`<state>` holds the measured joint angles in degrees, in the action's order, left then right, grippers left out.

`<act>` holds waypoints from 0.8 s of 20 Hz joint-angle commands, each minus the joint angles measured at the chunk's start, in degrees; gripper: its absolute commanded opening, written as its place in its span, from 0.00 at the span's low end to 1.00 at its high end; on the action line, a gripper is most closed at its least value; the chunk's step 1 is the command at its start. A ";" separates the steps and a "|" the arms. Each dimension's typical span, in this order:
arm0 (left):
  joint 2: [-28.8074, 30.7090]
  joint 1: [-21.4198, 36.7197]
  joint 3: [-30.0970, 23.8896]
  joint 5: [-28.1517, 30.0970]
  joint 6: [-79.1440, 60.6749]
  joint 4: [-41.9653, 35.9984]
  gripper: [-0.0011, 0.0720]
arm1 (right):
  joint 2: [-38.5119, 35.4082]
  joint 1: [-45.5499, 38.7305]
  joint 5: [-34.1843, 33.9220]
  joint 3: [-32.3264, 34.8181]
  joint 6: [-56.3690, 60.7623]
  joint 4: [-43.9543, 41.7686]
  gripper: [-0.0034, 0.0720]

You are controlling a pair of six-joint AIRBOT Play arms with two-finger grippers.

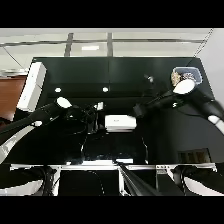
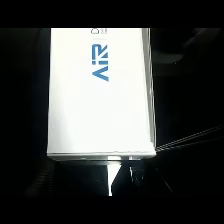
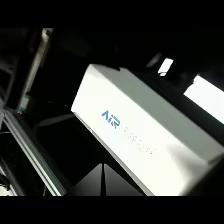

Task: Fold the box and place the chain.

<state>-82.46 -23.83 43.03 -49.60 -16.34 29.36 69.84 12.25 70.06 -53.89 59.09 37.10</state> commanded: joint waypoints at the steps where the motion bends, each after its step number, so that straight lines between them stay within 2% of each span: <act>1: 0.72 0.04 0.76 0.20 -0.09 0.22 1.00 | -7.04 -7.39 5.51 -3.02 2.49 6.32 0.06; 6: 6.10 0.09 1.92 -2.01 7.10 6.82 0.99 | -13.27 -17.57 11.32 -2.91 3.45 14.58 0.06; 9: 9.29 -0.35 1.95 -4.85 8.22 5.27 0.99 | -13.62 -21.29 10.86 -2.23 3.45 15.96 0.06; 13: 8.83 -4.74 4.57 4.37 13.70 -1.70 0.99 | -13.62 -21.77 7.48 -2.08 3.45 15.82 0.06; 16: 3.02 -6.97 10.80 5.62 22.88 -1.36 0.98 | -13.62 -21.77 5.81 -2.08 3.48 15.82 0.06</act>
<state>-76.09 -28.77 49.63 -47.05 -1.52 29.47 56.38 -9.02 77.76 -56.01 62.50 52.51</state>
